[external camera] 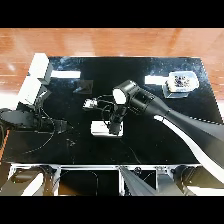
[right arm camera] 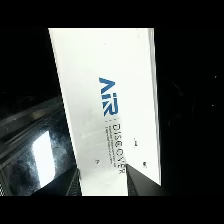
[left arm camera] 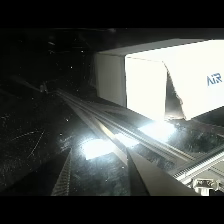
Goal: Fold the box and place the chain.
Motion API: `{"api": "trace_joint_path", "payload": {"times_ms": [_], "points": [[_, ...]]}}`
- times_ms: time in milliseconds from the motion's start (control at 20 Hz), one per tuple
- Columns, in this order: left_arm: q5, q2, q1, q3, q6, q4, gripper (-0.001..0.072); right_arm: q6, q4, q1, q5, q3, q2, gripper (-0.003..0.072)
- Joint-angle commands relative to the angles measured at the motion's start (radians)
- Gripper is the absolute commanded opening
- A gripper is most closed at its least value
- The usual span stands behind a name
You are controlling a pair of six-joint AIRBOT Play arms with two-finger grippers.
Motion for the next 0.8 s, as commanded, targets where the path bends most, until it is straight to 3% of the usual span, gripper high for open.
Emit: {"api": "trace_joint_path", "payload": {"times_ms": [0, 750], "points": [[0.001, 0.000, 0.001, 0.000, 0.000, -0.002, 0.0464, 0.000, 0.001, 0.001, -0.018, -0.001, -0.007, 0.0357], [0.001, 0.000, 0.001, 0.000, 0.000, -0.007, 0.0464, 0.023, 0.002, 0.000, -0.031, -0.002, -0.048, 0.0357]]}}
